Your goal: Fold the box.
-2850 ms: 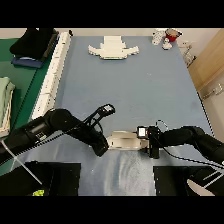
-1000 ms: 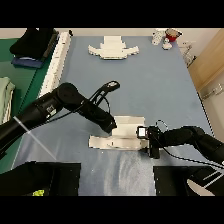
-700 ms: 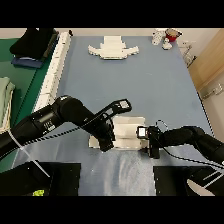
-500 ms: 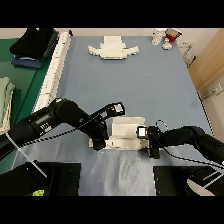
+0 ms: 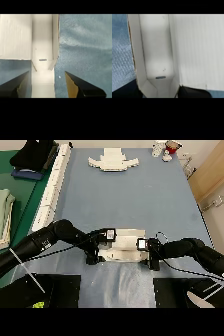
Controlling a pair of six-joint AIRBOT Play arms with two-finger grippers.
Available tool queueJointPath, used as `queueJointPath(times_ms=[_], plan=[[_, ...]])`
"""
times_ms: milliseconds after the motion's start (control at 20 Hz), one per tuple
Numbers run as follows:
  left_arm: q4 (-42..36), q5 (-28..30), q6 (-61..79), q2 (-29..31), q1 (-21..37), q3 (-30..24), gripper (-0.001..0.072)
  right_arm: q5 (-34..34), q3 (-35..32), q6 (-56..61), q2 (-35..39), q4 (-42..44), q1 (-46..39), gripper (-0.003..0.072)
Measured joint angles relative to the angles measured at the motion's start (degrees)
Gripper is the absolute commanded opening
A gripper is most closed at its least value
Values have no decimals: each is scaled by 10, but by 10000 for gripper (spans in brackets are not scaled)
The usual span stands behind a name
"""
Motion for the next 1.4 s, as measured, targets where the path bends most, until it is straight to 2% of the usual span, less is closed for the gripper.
queueJointPath(times_ms=[250, 300, 400, 450, 600, 650, 700, 1250, 1300, 1350, 1400], plan=[[-40, 59, 70, -9, 1, -40, 664, 0, 0, 0, 0, 0, 0, 499], [-45, 67, 76, -13, 1, -43, 632, 0, 0, 0, 0, 0, 0, 500], [-60, 80, 83, -23, 1, -47, 389, 0, 0, 0, 0, 0, 0, 500], [-67, 84, 87, -28, 1, -48, 348, 0, 0, 0, 0, 0, 0, 500], [-79, 91, 90, -39, -10, -50, 340, 0, 0, 0, 0, 0, 0, 499], [-85, 94, 92, -43, -15, -50, 135, 0, 0, 0, 0, 0, 0, 500], [-91, 99, 92, -47, -21, -50, 45, 0, 0, 0, 0, 0, 0, 500], [-136, 173, 122, -67, -60, -50, 46, 0, 0, 0, 0, 0, 0, 500], [-142, 177, 124, -68, -63, -50, 82, 0, 0, 0, 0, 0, 0, 499], [-148, 181, 128, -69, -66, -50, 272, 0, 0, 0, 0, 0, 0, 499], [-153, 183, 131, -71, -68, -50, 432, 0, 0, 0, 0, 0, 0, 499]])
